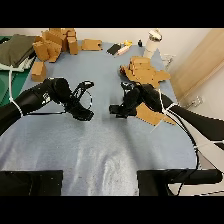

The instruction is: Fold the box.

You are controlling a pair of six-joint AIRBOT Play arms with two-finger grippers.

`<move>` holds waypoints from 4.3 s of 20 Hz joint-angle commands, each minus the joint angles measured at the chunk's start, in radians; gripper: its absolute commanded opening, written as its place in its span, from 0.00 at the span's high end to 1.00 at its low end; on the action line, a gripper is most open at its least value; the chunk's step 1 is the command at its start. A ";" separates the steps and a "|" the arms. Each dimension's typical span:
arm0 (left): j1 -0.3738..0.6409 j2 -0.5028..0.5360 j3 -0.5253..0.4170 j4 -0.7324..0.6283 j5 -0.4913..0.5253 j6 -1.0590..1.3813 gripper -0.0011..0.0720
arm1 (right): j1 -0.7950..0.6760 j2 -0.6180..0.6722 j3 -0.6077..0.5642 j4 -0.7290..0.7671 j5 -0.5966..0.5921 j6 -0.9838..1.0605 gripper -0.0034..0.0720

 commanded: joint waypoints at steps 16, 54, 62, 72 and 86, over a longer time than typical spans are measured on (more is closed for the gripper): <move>0.000 0.000 0.000 0.000 0.055 0.000 0.97 | -0.801 0.004 0.130 -0.192 -0.364 -0.260 0.35; 0.000 0.000 0.000 -0.027 0.069 0.000 0.97 | -1.125 -0.152 0.001 0.475 -0.317 -0.956 0.95; 0.019 0.000 0.000 -0.027 0.053 0.013 0.97 | -0.929 0.001 -0.082 0.486 -0.336 -0.960 0.96; 0.103 0.000 0.002 -0.113 -0.121 0.106 0.41 | -0.581 0.294 -0.404 0.409 -0.208 -0.837 0.80; 0.304 0.000 0.002 -0.325 -0.230 0.313 0.41 | -0.456 0.253 -0.405 0.481 -0.088 -0.960 0.95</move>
